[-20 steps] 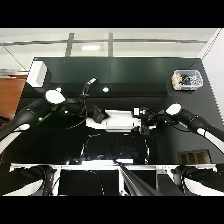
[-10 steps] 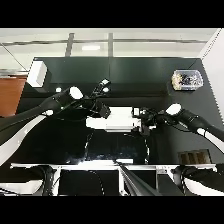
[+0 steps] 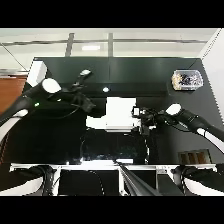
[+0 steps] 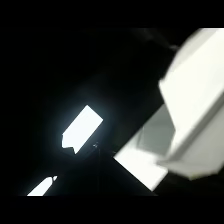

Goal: Fold the box and place the chain.

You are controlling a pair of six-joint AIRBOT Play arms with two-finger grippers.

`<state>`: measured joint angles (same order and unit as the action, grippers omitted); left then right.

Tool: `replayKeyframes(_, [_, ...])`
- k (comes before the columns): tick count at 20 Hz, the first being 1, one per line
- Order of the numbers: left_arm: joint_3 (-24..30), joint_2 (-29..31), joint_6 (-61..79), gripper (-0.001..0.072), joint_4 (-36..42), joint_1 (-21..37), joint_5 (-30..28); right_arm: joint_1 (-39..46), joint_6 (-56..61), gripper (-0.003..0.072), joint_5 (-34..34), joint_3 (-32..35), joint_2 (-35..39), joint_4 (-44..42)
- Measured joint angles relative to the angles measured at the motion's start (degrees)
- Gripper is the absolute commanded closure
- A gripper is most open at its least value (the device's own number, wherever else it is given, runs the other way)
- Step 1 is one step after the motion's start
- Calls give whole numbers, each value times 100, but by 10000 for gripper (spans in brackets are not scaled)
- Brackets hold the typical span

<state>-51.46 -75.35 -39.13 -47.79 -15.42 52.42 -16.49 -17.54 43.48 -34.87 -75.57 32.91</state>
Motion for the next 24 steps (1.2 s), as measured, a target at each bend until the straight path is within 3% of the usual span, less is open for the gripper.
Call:
replayKeyframes(1, [234, 155, 468, 620, 184, 105, 142, -2, 2, 283, -7, 0, 0, -4])
replayKeyframes(3, [634, 330, 1572, 242, 308, 184, 396, 0, 7, 284, -13, 0, 0, -7])
replayKeyframes(4, [778, 369, 2111, -9, 330, 155, 378, -2, 9, 283, -17, 0, 0, -7])
replayKeyframes(11, [1064, 341, 4035, 2, 114, -643, -811, -2, 22, 283, -26, 0, 0, -9])
replayKeyframes(15, [1064, 144, 4256, 28, 579, -809, -833, 0, 22, 283, -26, 0, 0, -7])
replayKeyframes(16, [1064, 76, 4293, 53, 682, -844, -780, -2, 22, 283, -26, 0, 0, -7])
replayKeyframes(17, [1064, 15, 4328, 140, 774, -874, -730, -2, 22, 283, -26, 0, 0, -7])
replayKeyframes(19, [1064, -61, 4354, 232, 883, -907, -750, -2, 22, 283, -26, 0, 0, -7])
replayKeyframes(21, [1064, -103, 4371, 256, 953, -927, -815, -2, 22, 283, -26, 0, 0, -7])
replayKeyframes(23, [1064, -125, 4376, 379, 1010, -938, -820, -2, 22, 283, -26, 0, 0, -7])
replayKeyframes(24, [1064, -131, 4382, 379, 1019, -942, -831, -2, 22, 283, -26, 0, 0, -7])
